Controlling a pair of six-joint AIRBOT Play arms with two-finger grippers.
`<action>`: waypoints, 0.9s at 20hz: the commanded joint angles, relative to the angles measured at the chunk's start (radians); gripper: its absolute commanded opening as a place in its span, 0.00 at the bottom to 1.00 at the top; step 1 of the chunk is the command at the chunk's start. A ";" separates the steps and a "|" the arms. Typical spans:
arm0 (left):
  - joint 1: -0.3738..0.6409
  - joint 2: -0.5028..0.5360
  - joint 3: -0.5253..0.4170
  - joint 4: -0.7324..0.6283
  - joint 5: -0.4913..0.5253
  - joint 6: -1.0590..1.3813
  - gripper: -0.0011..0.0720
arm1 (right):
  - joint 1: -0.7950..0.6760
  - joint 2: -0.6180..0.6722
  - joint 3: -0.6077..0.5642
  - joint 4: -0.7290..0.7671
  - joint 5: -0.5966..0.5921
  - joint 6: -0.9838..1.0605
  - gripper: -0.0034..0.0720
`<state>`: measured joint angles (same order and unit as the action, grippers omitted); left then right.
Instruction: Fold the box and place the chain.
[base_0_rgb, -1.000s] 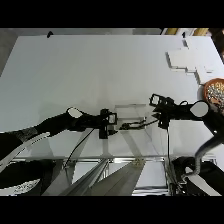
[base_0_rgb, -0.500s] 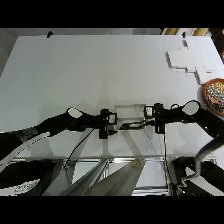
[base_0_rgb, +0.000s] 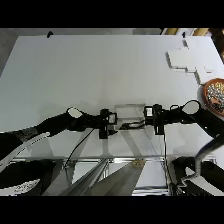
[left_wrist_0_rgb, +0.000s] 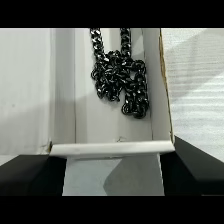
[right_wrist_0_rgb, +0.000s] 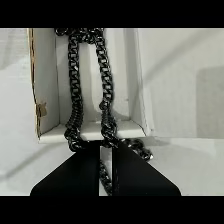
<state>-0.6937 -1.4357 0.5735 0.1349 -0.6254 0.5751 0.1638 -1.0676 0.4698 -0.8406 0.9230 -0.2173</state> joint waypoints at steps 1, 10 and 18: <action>0.000 0.000 0.000 0.000 0.000 0.001 0.08 | 0.001 0.000 0.000 -0.001 0.008 0.010 0.07; 0.000 0.000 0.000 0.000 0.000 0.001 0.08 | 0.001 0.176 0.000 -0.277 -0.048 0.386 0.07; 0.000 0.000 0.000 0.000 0.000 0.001 0.08 | 0.086 0.282 0.000 0.074 -0.023 0.457 0.07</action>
<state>-0.6937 -1.4357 0.5735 0.1349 -0.6250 0.5758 0.1993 -0.8093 0.4698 -0.9012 0.8928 0.2127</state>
